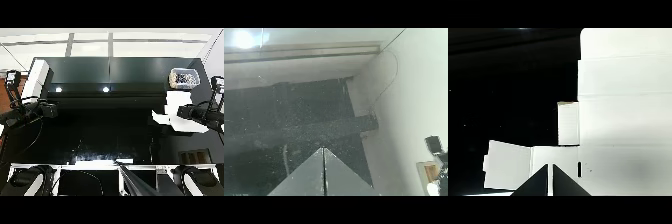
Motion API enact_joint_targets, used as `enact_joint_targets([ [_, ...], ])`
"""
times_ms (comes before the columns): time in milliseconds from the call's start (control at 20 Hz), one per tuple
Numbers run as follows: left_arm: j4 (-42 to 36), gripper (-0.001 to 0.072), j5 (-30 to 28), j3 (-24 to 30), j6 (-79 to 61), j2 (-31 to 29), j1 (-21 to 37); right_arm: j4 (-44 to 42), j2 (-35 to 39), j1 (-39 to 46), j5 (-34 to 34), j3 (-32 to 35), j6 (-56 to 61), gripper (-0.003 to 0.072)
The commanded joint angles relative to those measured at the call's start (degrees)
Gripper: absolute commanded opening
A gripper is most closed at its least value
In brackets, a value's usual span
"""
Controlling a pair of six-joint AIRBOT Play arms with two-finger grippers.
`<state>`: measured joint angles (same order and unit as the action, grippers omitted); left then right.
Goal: Fold the box and place the chain.
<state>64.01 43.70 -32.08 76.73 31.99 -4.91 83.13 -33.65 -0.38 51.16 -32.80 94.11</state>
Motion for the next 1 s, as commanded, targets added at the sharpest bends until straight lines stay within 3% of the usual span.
enact_joint_targets([
  [0, 0.0, 0.0032, 0.0, 0.0, 0.0, 0.0, 0.0, 0.0, 0.0, 0.0, 0.0, 0.0, 0.0, 0.0044],
  [100, -0.3, 0.0033, -0.7, 0.1, 0.0, 0.0, 0.0, -0.2, 0.0, 0.0, 0.0, 0.0, 0.0, 0.0043],
  [200, -1.1, 0.0033, -5.0, 0.1, 0.0, 0.0, 0.0, -0.1, 0.0, 0.0, -1.5, 0.0, 0.0, 0.0043],
  [350, -1.9, 0.0034, -8.4, 0.1, 0.0, 0.0, 0.0, -1.5, 0.0, 0.0, -10.2, 0.0, 0.0, 0.0048],
  [400, -1.9, 0.0064, -10.1, 0.2, 0.0, 0.2, 0.0, -0.7, -0.2, 0.0, -11.5, 0.0, 0.0, 0.0313],
  [450, -1.9, 0.0334, -12.1, 0.2, 0.0, 0.3, 0.0, 0.3, -0.3, 0.0, -11.3, 0.0, 0.0, 0.0694],
  [500, -2.0, 0.0691, -14.0, 0.2, 0.3, 0.5, 0.0, 2.8, -0.8, 0.1, -9.6, 0.0, 0.9, 0.0704],
  [650, -1.7, 0.0696, -16.8, 0.1, 0.2, 0.6, 0.0, 22.9, -3.7, 5.4, -0.4, -0.7, 13.2, 0.0703],
  [750, -2.0, 0.0695, -17.4, 0.1, 0.3, 0.4, 0.0, 29.0, -8.2, 17.1, 2.6, -3.7, 13.6, 0.0702],
  [850, -4.3, 0.0695, -15.3, 0.2, 0.2, 0.5, 0.0, 25.2, -14.0, 31.1, 2.2, -7.3, 11.0, 0.0696],
  [950, -6.6, 0.0696, -12.7, 0.2, 0.2, 0.9, 0.0, 13.4, -20.2, 43.5, 2.3, -10.8, 3.8, 0.0696],
])
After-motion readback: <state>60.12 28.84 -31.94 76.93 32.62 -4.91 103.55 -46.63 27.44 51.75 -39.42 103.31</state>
